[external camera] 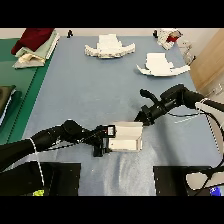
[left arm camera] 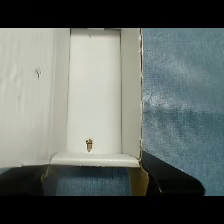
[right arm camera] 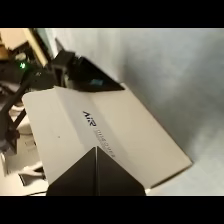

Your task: Fold the box.

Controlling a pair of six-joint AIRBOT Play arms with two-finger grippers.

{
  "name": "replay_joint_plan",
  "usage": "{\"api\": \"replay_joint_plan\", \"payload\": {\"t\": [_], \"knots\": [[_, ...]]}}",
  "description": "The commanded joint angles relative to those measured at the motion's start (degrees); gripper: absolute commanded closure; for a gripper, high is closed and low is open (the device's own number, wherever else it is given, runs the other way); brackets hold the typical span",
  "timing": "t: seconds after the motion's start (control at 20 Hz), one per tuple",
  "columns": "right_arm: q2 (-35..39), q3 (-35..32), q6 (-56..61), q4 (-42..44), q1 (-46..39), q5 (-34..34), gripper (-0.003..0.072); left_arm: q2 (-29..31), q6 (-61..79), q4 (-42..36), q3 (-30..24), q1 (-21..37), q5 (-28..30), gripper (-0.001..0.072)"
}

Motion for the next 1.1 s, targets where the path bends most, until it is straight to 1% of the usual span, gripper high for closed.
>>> {"api": "replay_joint_plan", "payload": {"t": [0.0, 0.1, 0.3, 0.45, 0.6, 0.75, 0.9, 1.05], "knots": [[2.45, -0.87, -8.04, 0.76, 4.22, 2.78, 0.0684, -0.02, 0.00, 0.02, 0.04, 0.00, 0.02, 0.0190], [7.21, -3.56, -11.32, -0.33, 7.58, 10.75, 0.0684, -0.02, 0.00, 0.02, 0.04, 0.00, 0.02, 0.0190], [20.76, -12.61, -17.66, -4.31, 16.28, 28.37, 0.0684, -0.02, 0.00, 0.02, 0.04, 0.00, 0.02, 0.0190], [29.97, -18.67, -19.47, -5.62, 21.33, 37.66, 0.0684, -0.02, 0.00, 0.00, 0.04, 0.00, 0.02, 0.0190], [37.81, -23.67, -20.87, -6.71, 25.86, 44.39, 0.0684, -0.02, 0.00, 0.00, 0.04, 0.00, 0.02, 0.0190], [43.19, -27.34, -20.83, -12.39, 30.82, 50.51, 0.0683, -0.02, 0.00, 0.00, 0.04, 0.00, 0.02, 0.0190], [44.04, -28.70, -20.81, -17.14, 34.16, 53.31, 0.0682, -0.02, 0.00, 0.02, 0.04, 0.00, 0.02, 0.0190], [44.11, -28.68, -20.83, -18.60, 35.71, 55.10, 0.0675, -0.02, 0.00, 0.02, 0.04, 0.00, 0.02, 0.0190]]}}
